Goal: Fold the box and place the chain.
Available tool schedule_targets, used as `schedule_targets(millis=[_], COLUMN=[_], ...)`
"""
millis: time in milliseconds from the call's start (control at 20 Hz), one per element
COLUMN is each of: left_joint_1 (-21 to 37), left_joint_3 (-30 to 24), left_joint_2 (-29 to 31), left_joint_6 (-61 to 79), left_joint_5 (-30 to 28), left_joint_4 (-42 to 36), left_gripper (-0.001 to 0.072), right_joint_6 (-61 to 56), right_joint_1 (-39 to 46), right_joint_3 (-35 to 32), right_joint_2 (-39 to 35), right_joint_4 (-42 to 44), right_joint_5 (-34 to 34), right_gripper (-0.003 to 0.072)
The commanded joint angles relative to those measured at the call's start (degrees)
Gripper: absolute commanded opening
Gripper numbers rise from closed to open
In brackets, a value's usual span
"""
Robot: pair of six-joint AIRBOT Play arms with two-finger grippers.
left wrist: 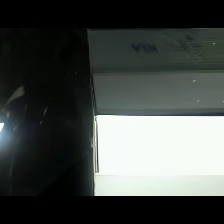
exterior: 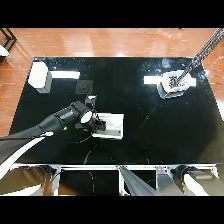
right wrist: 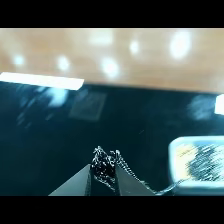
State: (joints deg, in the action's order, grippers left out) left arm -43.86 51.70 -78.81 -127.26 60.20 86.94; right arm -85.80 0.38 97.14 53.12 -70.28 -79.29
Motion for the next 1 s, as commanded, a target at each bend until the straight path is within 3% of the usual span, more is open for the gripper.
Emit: schedule_targets(millis=[0, 300, 700, 950], left_joint_1=[0.1, 0.1, 0.1, 0.1], left_joint_3=[1.1, 1.1, 1.0, 1.0], left_joint_2=[0.1, 0.0, 0.0, 0.0], left_joint_6=[-1.7, -2.2, -3.3, -3.3], left_joint_5=[-0.7, -0.1, -0.1, -0.1], left_joint_4=[1.9, 3.3, 5.6, 5.6], left_gripper=[0.0026, 0.0026, 0.0026, 0.0027], right_joint_6=[0.1, -1.3, -4.8, -5.8], right_joint_1=[-4.8, -17.7, -30.8, -36.1], right_joint_3=[-0.7, -6.4, -19.1, -23.0], right_joint_2=[-1.0, -1.0, -1.0, 1.1], right_joint_4=[2.8, 5.3, 9.3, 10.7], right_joint_5=[-6.7, -11.4, -1.7, 2.9], right_gripper=[0.0020, 0.0021, 0.0020, 0.0020])
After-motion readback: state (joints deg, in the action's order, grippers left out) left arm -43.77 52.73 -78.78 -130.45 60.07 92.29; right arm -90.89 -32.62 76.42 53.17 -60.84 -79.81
